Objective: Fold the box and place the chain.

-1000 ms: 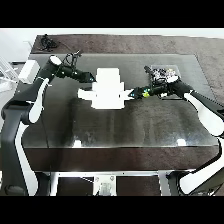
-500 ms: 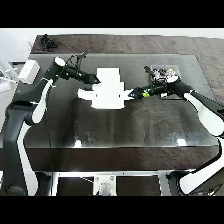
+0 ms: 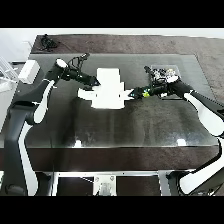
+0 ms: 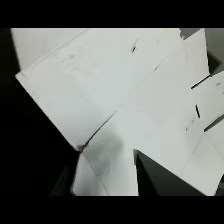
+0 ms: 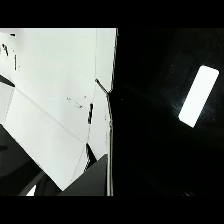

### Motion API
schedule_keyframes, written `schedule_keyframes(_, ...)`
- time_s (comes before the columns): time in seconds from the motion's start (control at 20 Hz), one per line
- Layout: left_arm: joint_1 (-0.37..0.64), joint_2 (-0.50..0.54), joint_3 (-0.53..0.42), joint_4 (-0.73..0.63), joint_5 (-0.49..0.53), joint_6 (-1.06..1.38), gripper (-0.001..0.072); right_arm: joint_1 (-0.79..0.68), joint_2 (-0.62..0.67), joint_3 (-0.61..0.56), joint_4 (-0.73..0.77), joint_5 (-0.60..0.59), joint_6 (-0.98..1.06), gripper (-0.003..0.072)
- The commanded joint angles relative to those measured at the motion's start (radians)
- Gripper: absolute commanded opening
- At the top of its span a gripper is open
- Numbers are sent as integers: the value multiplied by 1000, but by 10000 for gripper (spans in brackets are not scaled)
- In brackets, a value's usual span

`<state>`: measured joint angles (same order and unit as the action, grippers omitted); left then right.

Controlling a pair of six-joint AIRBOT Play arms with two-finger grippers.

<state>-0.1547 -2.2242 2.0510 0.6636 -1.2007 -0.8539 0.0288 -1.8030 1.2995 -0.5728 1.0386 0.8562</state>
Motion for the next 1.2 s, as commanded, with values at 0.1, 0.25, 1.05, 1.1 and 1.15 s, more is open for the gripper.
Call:
schedule_keyframes(0.1,0,-4,0,-8,5,22,402,0,0,1,0,0,0,3)
schedule_keyframes(0.25,0,-4,0,-20,8,37,364,0,0,1,0,0,0,3)
schedule_keyframes(1.05,0,-29,0,-118,8,97,341,0,0,1,0,1,-4,2)
schedule_keyframes(1.1,0,-29,0,-119,8,96,237,0,0,1,0,1,-3,2)
schedule_keyframes(1.15,0,-29,0,-119,13,96,238,0,0,1,0,0,-4,2)
